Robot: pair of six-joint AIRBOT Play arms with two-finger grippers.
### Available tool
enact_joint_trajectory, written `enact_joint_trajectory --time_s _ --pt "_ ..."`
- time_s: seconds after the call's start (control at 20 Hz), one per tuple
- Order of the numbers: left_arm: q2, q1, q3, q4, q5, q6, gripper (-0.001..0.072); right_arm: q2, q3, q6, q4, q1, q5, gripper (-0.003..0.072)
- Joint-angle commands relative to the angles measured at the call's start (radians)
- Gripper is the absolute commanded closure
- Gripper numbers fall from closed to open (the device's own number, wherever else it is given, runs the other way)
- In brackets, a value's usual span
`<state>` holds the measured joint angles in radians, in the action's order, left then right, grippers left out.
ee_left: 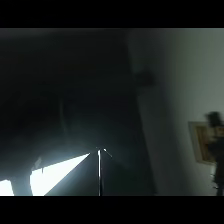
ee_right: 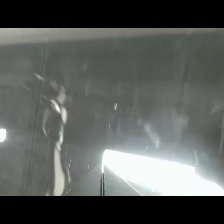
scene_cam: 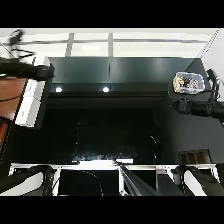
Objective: Fold the box and place the chain.
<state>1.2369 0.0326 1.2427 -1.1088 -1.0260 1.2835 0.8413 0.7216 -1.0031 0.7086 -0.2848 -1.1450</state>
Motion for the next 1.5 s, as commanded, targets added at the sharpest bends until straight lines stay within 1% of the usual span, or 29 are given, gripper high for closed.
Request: enact_joint_trajectory --time_s 0.0,0.1,0.2,0.3,0.4,0.5,0.6,0.65,0.75,0.9,1.45 --pt "-0.009 0.288 -0.016 -0.056 0.206 0.042 0.0686 -0.001 0.07 0.01 0.011 0.027 0.058 0.0675" --pt "-0.01 0.395 -0.056 -0.172 0.273 0.132 0.0686 0.0 0.102 0.008 0.071 0.107 0.113 0.0676" --pt "-0.023 0.456 -0.141 -0.285 0.318 0.259 0.0686 -0.001 0.115 -0.025 0.171 0.209 0.177 0.0676" --pt "-0.074 0.467 -0.265 -0.299 0.377 0.31 0.0685 0.003 0.115 -0.092 0.318 0.31 0.243 0.0675" --pt "-0.174 0.458 -0.414 -0.293 0.446 0.319 0.0683 0.008 0.114 -0.143 0.447 0.377 0.309 0.0675" --pt "-0.266 0.449 -0.541 -0.298 0.505 0.317 0.0682 0.023 0.103 -0.165 0.477 0.381 0.397 0.0675" --pt "-0.308 0.422 -0.609 -0.313 0.532 0.317 0.0681 0.055 0.07 -0.172 0.476 0.36 0.487 0.0674" --pt "-0.309 0.406 -0.62 -0.313 0.529 0.317 0.0681 0.075 0.058 -0.172 0.476 0.351 0.511 0.0674" --pt "-0.309 0.386 -0.622 -0.312 0.525 0.317 0.0681 0.107 0.056 -0.171 0.475 0.347 0.51 0.0673" --pt "-0.306 0.387 -0.622 -0.312 0.525 0.317 0.0681 0.109 0.056 -0.171 0.43 0.349 0.49 0.0673" --pt "-0.257 0.387 -0.622 -0.312 0.526 0.317 0.0681 0.109 0.056 -0.171 0.429 0.349 0.492 0.0673"
